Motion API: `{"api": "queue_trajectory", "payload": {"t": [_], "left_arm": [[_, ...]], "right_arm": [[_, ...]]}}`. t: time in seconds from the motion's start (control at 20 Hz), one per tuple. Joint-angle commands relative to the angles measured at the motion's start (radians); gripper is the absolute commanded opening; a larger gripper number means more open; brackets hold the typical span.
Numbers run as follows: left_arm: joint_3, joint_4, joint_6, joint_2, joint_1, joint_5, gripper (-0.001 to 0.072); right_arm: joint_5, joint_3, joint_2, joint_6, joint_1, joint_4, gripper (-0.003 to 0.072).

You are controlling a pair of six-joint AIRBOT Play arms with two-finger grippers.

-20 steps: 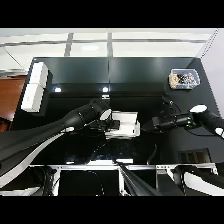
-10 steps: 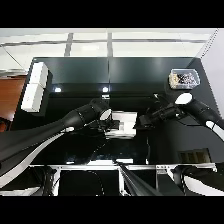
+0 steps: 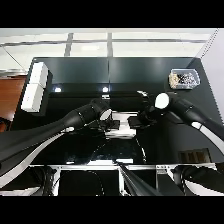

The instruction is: Fold the box and place the chain.

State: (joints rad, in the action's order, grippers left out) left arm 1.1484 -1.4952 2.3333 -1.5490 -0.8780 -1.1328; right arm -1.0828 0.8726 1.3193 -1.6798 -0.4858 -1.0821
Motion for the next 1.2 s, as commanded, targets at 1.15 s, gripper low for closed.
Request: {"api": "queue_trajectory", "payload": {"t": [1.15], "left_arm": [[0.0, -0.011, 0.001, 0.0, 0.0, 0.001, 0.0028]], "right_arm": [[0.04, 0.037, 0.052, -0.513, -0.19, -0.302, 0.0311]]}}
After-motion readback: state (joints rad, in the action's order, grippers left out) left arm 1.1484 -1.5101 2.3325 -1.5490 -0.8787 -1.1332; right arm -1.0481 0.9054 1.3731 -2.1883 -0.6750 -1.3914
